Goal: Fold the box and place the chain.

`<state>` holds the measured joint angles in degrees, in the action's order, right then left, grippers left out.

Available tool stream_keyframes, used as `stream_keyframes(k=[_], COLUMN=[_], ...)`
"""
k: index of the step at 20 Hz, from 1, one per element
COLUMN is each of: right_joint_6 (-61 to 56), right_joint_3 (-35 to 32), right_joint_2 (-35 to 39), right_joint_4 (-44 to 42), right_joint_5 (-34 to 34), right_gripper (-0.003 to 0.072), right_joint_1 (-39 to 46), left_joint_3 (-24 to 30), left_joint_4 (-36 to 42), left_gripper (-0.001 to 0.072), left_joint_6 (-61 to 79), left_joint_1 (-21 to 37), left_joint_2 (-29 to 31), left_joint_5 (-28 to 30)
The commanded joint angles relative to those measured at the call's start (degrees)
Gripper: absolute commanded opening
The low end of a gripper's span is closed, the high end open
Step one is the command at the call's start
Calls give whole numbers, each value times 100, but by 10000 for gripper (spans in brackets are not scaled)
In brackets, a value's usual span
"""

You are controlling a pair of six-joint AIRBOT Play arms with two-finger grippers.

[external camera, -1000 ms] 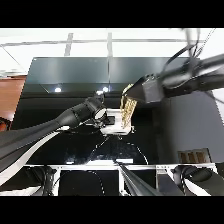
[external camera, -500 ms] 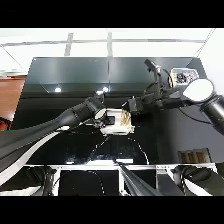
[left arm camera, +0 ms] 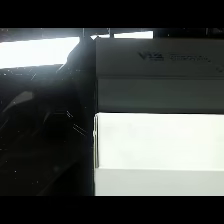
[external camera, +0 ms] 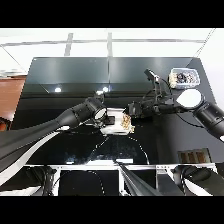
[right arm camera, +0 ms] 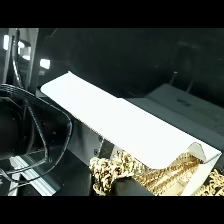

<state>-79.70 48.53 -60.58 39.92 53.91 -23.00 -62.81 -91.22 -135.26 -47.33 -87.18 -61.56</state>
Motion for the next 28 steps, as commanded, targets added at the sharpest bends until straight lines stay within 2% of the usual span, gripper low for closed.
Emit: stream_keyframes(k=[1,2,5,7,9,11,12,13,16,18,19,21,24,26,28], right_joint_6=[-79,-79,131,63,85,402,675,1067,2745,4736,5663,6190,7748,8231,8384], right_joint_3=[-22,-22,-13,-55,-393,-994,-1338,-1648,-2201,-2361,-2369,-2337,-2321,-2319,-2319], right_joint_2=[0,4,179,452,752,863,850,848,804,798,765,411,-55,-258,-367], right_joint_4=[59,85,186,1147,1864,1956,1971,2013,2015,2028,2002,1233,579,-37,-179], right_joint_5=[142,232,793,1429,1703,1412,1027,557,-686,-1281,-1349,-1432,-1665,-1908,-2111], right_gripper=[349,378,377,377,378,382,625,720,720,720,720,713,713,713,713], right_joint_1=[-4,22,597,1150,1392,1314,1165,977,341,-81,-201,-96,-92,-92,-94], left_joint_3=[-2,-2,-2,-2,-2,-2,-2,-2,-2,-2,-2,-2,-2,-2,-2], left_joint_4=[-2,-2,-2,-2,-2,-2,0,-2,-2,-2,0,0,0,22,22], left_gripper=[30,30,30,30,30,29,30,30,29,29,30,30,30,29,30], left_joint_6=[2,2,2,2,2,2,2,2,2,2,2,2,2,2,2], left_joint_1=[4,4,4,4,4,4,2,4,4,4,2,4,2,2,2], left_joint_2=[0,0,0,0,0,0,0,0,0,0,0,0,0,0,0], left_joint_5=[9,4,4,4,4,7,4,4,4,4,4,2,0,0,0])
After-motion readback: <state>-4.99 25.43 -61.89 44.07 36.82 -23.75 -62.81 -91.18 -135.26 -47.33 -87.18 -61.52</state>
